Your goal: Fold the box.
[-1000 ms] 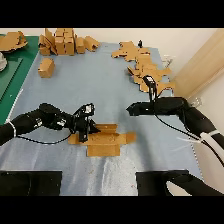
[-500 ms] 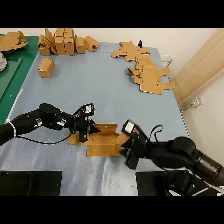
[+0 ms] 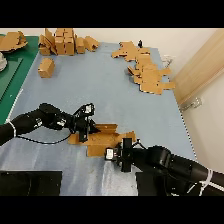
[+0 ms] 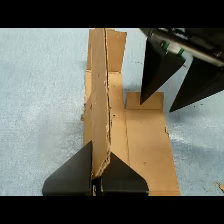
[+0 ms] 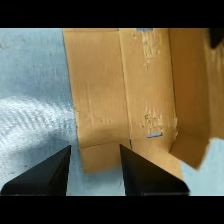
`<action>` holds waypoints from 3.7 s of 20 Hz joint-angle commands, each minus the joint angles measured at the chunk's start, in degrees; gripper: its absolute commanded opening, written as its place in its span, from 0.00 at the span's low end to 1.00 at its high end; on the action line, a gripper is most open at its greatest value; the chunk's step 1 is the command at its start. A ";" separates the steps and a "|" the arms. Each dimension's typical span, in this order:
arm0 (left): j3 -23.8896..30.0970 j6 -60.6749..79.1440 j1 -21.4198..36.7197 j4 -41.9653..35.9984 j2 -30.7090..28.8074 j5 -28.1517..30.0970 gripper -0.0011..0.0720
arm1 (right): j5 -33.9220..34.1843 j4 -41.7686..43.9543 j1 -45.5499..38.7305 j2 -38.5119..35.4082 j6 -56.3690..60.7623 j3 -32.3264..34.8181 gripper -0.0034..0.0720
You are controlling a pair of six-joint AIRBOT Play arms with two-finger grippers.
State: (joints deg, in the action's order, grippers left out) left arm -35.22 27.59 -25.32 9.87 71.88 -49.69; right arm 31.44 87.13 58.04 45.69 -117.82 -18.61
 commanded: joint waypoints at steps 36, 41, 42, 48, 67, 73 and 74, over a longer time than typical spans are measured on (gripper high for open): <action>0.02 0.02 -0.02 -0.02 0.02 0.02 0.03 | 1.81 -8.28 0.37 2.10 2.93 -5.66 0.78; 0.04 0.02 -0.02 -0.02 0.02 0.02 0.03 | 1.49 -8.44 0.37 0.44 4.02 -6.19 0.78; 0.02 0.02 -0.02 -0.02 0.02 0.02 0.03 | 1.53 -10.08 0.37 -0.37 4.02 -6.19 0.78; 0.02 0.02 -0.02 -0.02 0.02 0.02 0.03 | 4.50 -14.38 0.02 -0.98 12.61 -6.12 0.78; 0.02 0.02 -0.02 0.00 0.02 0.02 0.03 | -1.73 -11.30 -5.88 -0.70 9.77 -6.14 0.99; 0.02 0.02 -0.02 -0.02 0.02 0.02 0.03 | -5.84 -9.53 -8.83 4.02 6.60 -6.12 0.99; 0.02 0.02 -0.02 -0.02 0.02 0.04 0.03 | -6.73 -5.40 -10.23 4.26 1.22 -6.12 0.99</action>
State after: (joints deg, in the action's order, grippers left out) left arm -35.22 27.59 -25.32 9.85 71.88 -49.65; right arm 27.90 77.08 49.98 48.51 -109.71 -24.73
